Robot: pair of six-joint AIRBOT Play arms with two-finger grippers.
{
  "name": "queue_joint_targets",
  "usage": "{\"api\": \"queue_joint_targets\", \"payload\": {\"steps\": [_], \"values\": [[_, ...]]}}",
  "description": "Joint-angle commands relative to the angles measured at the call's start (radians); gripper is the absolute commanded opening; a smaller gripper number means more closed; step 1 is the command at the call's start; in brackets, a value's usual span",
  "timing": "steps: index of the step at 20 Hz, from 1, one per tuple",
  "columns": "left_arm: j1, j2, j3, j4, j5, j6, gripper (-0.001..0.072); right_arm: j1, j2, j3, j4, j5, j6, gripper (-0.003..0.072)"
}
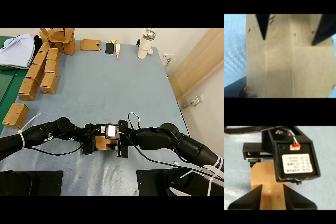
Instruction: Fold the box.
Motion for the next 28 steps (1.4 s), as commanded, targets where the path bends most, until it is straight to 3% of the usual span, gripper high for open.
{"api": "queue_joint_targets", "payload": {"steps": [1, 9, 10, 14, 15, 19, 20, 21, 25, 27, 28], "values": [[0.0, 0.001, 0.001, 0.0, 0.0, 0.0, 0.061, 0.004, -0.02, -0.004, -0.007, 0.005, -0.042, 0.0524], [0.0, 0.001, 0.001, 0.0, 0.0, 0.0, 0.0609, 0.021, -0.076, -0.004, -0.01, 0.005, -0.118, 0.0542], [0.0, 0.001, 0.001, 0.0, 0.0, 0.0, 0.0609, 0.032, -0.084, -0.004, -0.019, 0.008, -0.118, 0.0577], [0.0, 0.001, 0.001, 0.0, 0.0, 0.0, 0.0609, 0.061, -0.098, -0.002, -0.099, 0.045, -0.114, 0.0568], [0.0, 0.001, 0.001, 0.0, 0.0, 0.0, 0.0609, 0.064, -0.097, 0.001, -0.119, 0.052, -0.105, 0.051], [0.0, 0.001, 0.001, 0.0, 0.0, 0.0, 0.0609, 0.07, -0.087, 0.018, -0.121, 0.042, -0.098, 0.0502], [0.0, 0.001, 0.001, 0.0, 0.0, 0.0, 0.061, 0.07, -0.082, 0.018, -0.121, 0.042, -0.098, 0.0479], [0.0, 0.001, 0.001, 0.0, 0.001, 0.0, 0.061, 0.07, -0.077, 0.018, -0.121, 0.04, -0.098, 0.0398], [0.0, 0.001, 0.001, 0.0, 0.0, 0.0, 0.061, 0.07, -0.073, 0.018, -0.122, 0.041, -0.096, 0.036], [0.0, 0.001, 0.001, 0.0, 0.001, 0.0, 0.061, 0.07, -0.073, 0.018, -0.122, 0.04, -0.095, 0.0268], [0.0, 0.001, 0.001, 0.0, 0.0, 0.0, 0.0609, 0.07, -0.072, 0.018, -0.122, 0.042, -0.095, 0.0262]]}}
